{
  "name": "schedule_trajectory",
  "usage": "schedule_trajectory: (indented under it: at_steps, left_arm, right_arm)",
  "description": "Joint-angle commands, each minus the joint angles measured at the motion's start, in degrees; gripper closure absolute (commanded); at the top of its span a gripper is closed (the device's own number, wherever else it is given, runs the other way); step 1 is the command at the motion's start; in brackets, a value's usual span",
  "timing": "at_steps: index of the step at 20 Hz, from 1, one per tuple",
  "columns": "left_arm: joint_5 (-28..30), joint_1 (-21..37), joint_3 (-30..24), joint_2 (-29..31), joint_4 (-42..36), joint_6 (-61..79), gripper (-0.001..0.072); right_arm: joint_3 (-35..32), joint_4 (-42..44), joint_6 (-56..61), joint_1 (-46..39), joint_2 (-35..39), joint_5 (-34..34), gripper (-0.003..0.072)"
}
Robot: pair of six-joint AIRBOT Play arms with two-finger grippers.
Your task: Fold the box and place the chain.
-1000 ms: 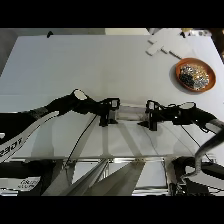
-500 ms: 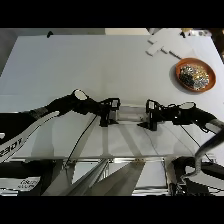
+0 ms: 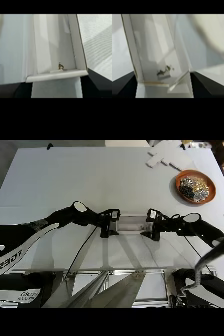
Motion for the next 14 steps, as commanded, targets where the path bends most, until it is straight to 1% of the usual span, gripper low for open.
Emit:
schedule_trajectory:
  at_steps: [1, 3, 5, 8, 9, 10, 11, 12, 14]
  left_arm:
    - [-0.5, 0.0, 0.0, 0.0, 0.5, 0.2, 0.0434]
    - [-0.5, 0.0, 0.0, 0.0, 0.5, 0.2, 0.0434]
    - [-0.5, 0.0, 0.0, 0.0, 0.5, 0.2, 0.0434]
    - [-0.5, 0.0, 0.0, 0.0, 0.5, 0.2, 0.0434]
    - [-0.5, 0.0, 0.0, 0.0, 0.5, 0.2, 0.0434]
    - [-0.5, 0.0, 0.0, 0.0, 0.5, 0.2, 0.0434]
    - [-0.6, 0.0, 0.0, 0.0, 0.5, 0.2, 0.0434]
    - [-1.0, 0.0, 0.0, 0.0, 0.5, 0.2, 0.0435]
    - [-0.9, 0.0, 0.0, 0.0, 0.5, 0.2, 0.0434]
  right_arm:
    - [0.0, -13.2, 8.5, 0.0, 7.7, -2.6, -0.0008]
    - [0.0, -19.4, 15.2, 0.0, 11.1, -1.4, -0.0008]
    - [0.0, -22.8, 19.6, 0.0, 13.6, 1.5, -0.0008]
    - [0.0, -23.0, 23.1, 0.0, 16.9, 6.4, -0.0006]
    - [0.0, -21.0, 23.6, 0.0, 17.9, 8.5, 0.0]
    - [0.0, -18.5, 23.6, 0.0, 18.7, 10.5, 0.0051]
    - [0.0, -15.5, 23.6, 0.0, 19.2, 12.5, 0.0161]
    - [0.0, -11.8, 23.6, 0.0, 19.4, 14.2, 0.0295]
    - [0.0, -3.7, 23.4, 0.0, 19.4, 16.8, 0.0606]
